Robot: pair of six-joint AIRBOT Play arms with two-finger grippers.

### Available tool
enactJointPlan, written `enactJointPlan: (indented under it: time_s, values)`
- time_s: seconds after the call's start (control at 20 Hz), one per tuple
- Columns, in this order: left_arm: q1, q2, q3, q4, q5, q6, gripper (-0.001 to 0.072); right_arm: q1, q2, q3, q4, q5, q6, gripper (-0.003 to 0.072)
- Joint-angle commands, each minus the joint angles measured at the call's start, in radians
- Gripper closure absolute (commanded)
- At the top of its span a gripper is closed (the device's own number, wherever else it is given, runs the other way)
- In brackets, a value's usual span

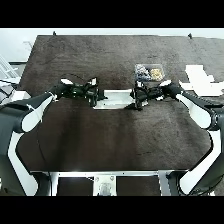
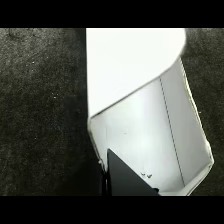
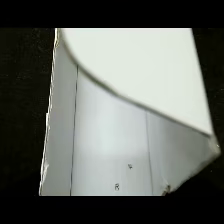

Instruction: Fold the box and place the chain.

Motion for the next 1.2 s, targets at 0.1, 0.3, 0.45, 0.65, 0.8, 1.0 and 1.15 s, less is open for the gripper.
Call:
enactJointPlan:
  time_s: [0.1, 0.3, 0.45, 0.65, 0.8, 1.0, 1.15]
  values:
    - [0.001, 0.0, 0.0, 0.001, 0.0, 0.0, 0.0687, 0.0, -0.01, 0.011, 0.017, 0.001, 0.014, 0.0063]
    - [0.001, 0.0, 0.0, 0.001, -0.001, 0.0, 0.0687, 0.001, -0.01, 0.01, 0.016, 0.004, 0.023, 0.0063]
    - [0.001, 0.0, 0.0, 0.001, -0.002, 0.0, 0.0686, 0.001, -0.011, 0.011, 0.016, 0.004, 0.026, 0.0063]
    - [0.001, 0.0, 0.0, 0.002, -0.005, 0.0, 0.0686, 0.001, -0.018, 0.021, 0.01, 0.016, 0.036, 0.0063]
    - [0.001, 0.0, 0.0, 0.002, -0.005, 0.0, 0.0686, 0.002, -0.045, 0.059, -0.006, 0.05, 0.084, 0.0063]
    - [0.001, 0.0, 0.0, 0.004, -0.005, 0.0, 0.0687, 0.003, -0.049, 0.065, -0.011, 0.055, 0.089, 0.0063]
    - [0.001, 0.0, 0.0, 0.004, -0.005, 0.0, 0.0686, 0.003, -0.049, 0.068, -0.018, 0.056, 0.086, 0.0064]
